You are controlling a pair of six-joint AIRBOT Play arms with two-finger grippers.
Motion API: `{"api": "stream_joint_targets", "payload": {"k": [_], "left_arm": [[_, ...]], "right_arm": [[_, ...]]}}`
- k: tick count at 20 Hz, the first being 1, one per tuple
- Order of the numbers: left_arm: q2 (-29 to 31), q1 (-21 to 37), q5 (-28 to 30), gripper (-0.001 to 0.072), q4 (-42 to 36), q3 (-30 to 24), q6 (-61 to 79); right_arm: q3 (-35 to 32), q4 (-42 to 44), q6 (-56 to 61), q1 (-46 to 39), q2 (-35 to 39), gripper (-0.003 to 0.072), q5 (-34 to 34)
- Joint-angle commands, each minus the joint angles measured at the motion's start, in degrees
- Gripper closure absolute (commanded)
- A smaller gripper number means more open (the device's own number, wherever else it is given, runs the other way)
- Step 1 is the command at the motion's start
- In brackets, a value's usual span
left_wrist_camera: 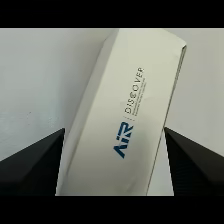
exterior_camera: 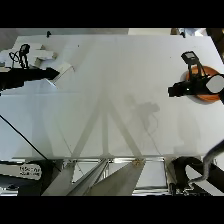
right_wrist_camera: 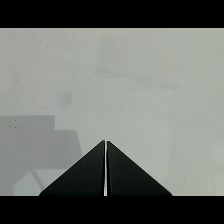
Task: Fold the box and place the chain.
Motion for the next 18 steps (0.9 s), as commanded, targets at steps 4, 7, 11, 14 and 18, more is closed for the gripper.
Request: {"api": "stream_joint_targets", "payload": {"k": [4,7,11,14,18], "left_arm": [[7.8,0.0,-7.3,0.001,-0.1,0.0,0.0],[12.7,0.0,-10.8,0.001,-0.3,0.0,0.2],[18.9,0.0,-15.4,0.001,-4.8,0.0,0.2],[23.2,0.0,-19.6,0.001,-9.3,0.0,0.2],[26.6,0.0,-26.7,0.001,-12.3,0.0,0.2]], "right_arm": [[0.0,0.0,0.0,0.0,0.0,0.067,0.0],[0.0,0.0,0.0,0.0,0.0,0.067,0.0],[0.0,0.0,0.0,0.0,0.0,0.067,0.0],[0.0,0.0,0.0,0.0,0.0,0.067,0.0],[0.0,0.0,0.0,0.0,0.0,0.067,0.0]]}}
